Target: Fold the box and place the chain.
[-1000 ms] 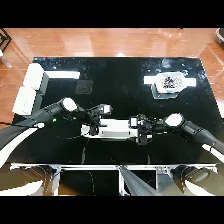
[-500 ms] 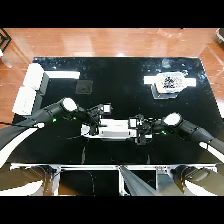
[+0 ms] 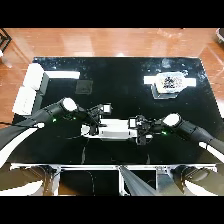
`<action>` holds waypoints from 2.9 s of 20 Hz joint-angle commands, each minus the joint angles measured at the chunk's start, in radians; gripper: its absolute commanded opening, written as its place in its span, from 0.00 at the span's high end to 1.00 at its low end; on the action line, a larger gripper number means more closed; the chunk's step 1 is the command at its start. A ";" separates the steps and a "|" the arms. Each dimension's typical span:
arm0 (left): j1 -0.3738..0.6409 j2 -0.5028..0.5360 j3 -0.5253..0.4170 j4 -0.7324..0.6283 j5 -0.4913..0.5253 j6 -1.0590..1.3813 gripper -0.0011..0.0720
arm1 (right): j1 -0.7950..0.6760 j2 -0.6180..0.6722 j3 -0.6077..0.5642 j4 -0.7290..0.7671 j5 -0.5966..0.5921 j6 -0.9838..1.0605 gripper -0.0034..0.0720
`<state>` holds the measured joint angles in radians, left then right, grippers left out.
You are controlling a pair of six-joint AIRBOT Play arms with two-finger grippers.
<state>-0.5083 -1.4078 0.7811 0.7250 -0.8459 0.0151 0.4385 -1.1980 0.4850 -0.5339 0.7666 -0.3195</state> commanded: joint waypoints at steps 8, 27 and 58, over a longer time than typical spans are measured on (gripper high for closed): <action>0.000 -0.001 -0.001 0.000 0.000 0.000 0.96 | 0.000 -0.006 0.000 0.002 -0.012 0.014 0.03; 0.000 -0.001 -0.001 0.000 0.000 0.000 0.96 | 0.000 -0.006 0.000 -0.025 -0.023 0.069 0.03; 0.002 0.001 0.000 0.000 0.003 0.000 0.79 | 0.000 -0.007 0.000 -0.024 -0.026 0.069 0.35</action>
<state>-0.5079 -1.4078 0.7807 0.7246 -0.8463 0.0147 0.4381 -1.2041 0.4850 -0.5587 0.7410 -0.2508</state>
